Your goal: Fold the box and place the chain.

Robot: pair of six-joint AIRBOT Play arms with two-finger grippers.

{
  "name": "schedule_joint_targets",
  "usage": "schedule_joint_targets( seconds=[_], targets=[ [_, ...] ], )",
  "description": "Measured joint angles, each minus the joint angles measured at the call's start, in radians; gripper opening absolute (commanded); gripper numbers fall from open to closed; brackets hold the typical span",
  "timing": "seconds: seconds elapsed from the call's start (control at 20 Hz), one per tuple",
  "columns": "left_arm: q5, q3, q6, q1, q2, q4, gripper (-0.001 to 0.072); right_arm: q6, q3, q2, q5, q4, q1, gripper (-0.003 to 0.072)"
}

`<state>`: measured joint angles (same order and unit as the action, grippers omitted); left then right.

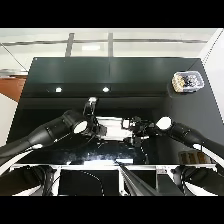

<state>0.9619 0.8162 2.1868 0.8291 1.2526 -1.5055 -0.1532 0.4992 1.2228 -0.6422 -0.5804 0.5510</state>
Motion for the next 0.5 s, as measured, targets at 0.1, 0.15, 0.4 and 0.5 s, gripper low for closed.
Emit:
schedule_joint_targets(
  seconds=[0.1,0.15,0.4,0.5],
  targets=[
    [0.032,0.024,0.021,0.005,0.023,-0.003,0.0352,0.000,0.000,0.000,0.000,0.000,0.000,0.0487],
    [0.045,0.032,0.037,0.010,0.032,-0.010,0.0352,0.000,0.000,0.000,0.000,0.000,0.000,0.0486],
    [0.074,0.050,0.136,0.041,0.061,-0.053,0.0351,-0.001,0.000,0.000,-0.001,0.000,0.000,0.0486],
    [0.082,0.058,0.166,0.046,0.068,-0.066,0.0351,-0.001,0.000,0.000,-0.001,0.000,0.000,0.0486]
  ],
)
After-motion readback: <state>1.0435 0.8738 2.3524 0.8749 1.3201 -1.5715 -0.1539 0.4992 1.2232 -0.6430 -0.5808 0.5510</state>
